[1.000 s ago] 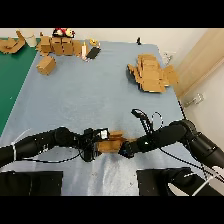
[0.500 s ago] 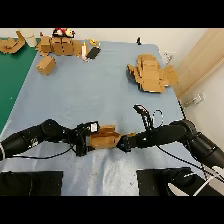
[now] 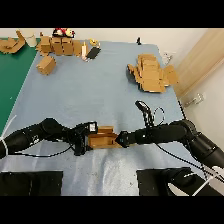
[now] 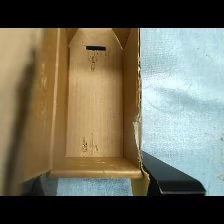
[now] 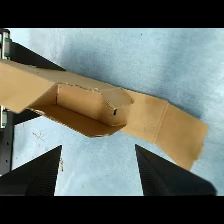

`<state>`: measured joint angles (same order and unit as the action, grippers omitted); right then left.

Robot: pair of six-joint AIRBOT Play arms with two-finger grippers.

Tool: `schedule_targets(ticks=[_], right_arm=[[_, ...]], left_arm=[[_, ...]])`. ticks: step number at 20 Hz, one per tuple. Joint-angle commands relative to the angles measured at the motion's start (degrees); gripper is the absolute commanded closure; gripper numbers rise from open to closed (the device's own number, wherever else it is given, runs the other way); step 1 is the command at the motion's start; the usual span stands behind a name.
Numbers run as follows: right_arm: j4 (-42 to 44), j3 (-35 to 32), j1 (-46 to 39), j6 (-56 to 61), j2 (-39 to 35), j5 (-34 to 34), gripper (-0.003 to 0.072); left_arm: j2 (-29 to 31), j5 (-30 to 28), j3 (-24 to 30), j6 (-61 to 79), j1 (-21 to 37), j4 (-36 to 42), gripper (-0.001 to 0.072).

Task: Fold the box.

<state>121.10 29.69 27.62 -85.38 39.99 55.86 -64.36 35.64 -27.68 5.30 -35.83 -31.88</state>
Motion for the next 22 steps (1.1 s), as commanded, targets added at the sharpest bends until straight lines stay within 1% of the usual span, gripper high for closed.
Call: schedule_targets(ticks=[1, 15, 16, 17, 18, 20, 22], right_arm=[[0.0, 0.02, 0.02, 0.02, -0.04, -0.52, -0.0034], [0.44, 0.02, 0.02, 2.27, -0.04, -0.5, -0.003], [0.55, 0.04, 0.02, 4.17, -0.04, -0.46, 0.0163], [0.63, 0.02, 0.02, 5.33, -0.04, -0.98, 0.0666], [0.94, 0.02, 0.02, 5.64, 0.11, -2.08, 0.0684], [2.91, 0.04, 0.09, 5.38, 1.16, -4.5, 0.0685], [8.09, 0.07, 0.37, 1.44, 4.0, -5.99, 0.0685]], left_arm=[[-1.49, -0.11, 0.02, 0.28, 0.11, -0.31, 0.0182], [-2.21, -0.09, 0.02, 0.26, 0.11, -0.48, 0.0182], [-2.21, -0.09, 0.02, 0.26, 0.11, -0.48, 0.0181], [-2.21, -0.09, 0.0, 0.26, 0.11, -0.48, 0.0182], [-2.21, -0.07, 0.0, 0.26, 0.11, -0.48, 0.0182], [-2.21, -0.07, 0.0, 0.26, 0.11, -0.48, 0.0182], [-2.21, -0.09, 0.0, 0.26, 0.11, -0.46, 0.0182]])
